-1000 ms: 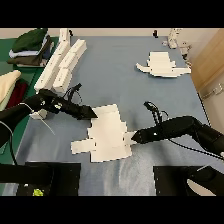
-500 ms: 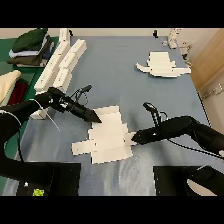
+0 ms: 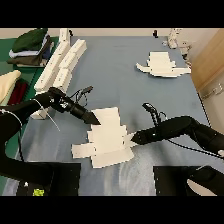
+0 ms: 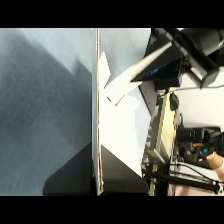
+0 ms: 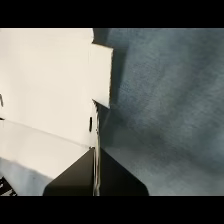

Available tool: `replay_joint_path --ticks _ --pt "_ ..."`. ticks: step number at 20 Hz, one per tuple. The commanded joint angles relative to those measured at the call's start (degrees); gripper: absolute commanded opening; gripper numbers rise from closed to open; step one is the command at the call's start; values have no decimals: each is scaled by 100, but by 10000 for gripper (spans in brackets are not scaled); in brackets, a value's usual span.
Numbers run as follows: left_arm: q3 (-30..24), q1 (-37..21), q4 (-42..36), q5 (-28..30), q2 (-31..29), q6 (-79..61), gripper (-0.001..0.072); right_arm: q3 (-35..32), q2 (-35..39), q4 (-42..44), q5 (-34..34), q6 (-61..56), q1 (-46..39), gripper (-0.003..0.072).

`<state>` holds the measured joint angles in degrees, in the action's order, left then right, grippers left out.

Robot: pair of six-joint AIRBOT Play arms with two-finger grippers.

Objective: Fold the box.

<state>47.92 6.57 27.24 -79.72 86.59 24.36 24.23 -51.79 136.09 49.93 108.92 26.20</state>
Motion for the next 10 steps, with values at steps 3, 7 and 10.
replay_joint_path --ticks 3,7,10 --pt "15 2 -140 -24 0 -251 15 11 -4 -573 -2 11 -13 244" --pt "107 101 -603 -22 -109 -999 14 11 -4 -2951 -20 -1655 -17 243" --pt "105 382 -466 35 -367 -1462 12 131 22 -4207 20 -3067 -17 259"
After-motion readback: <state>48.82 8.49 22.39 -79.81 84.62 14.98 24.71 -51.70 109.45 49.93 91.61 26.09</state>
